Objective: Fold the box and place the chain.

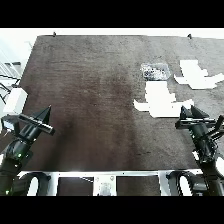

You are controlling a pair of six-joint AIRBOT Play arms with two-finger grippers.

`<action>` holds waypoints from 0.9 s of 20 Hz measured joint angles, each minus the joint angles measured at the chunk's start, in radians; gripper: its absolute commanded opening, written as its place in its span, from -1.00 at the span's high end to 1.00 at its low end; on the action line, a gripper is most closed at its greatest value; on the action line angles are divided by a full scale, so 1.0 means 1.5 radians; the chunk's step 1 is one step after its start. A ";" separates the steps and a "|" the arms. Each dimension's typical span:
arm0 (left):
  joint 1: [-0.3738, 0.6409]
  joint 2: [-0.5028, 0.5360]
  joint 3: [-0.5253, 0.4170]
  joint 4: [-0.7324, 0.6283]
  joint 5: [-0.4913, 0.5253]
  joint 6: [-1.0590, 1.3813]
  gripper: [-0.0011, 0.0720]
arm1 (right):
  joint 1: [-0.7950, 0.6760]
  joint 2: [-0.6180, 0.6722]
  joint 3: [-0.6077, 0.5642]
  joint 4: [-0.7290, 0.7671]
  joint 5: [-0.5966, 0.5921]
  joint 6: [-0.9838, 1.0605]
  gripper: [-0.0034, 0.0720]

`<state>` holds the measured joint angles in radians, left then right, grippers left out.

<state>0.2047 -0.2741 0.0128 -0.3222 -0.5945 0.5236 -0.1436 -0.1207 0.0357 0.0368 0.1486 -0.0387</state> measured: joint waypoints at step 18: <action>0.000 0.000 0.000 0.000 0.000 0.000 0.92 | -0.106 -0.344 0.279 -0.007 0.035 0.057 -0.34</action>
<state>0.2047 -0.2741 0.0124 -0.3222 -0.5945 0.5240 -0.3027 -0.6365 0.4549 0.0269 0.2008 0.0467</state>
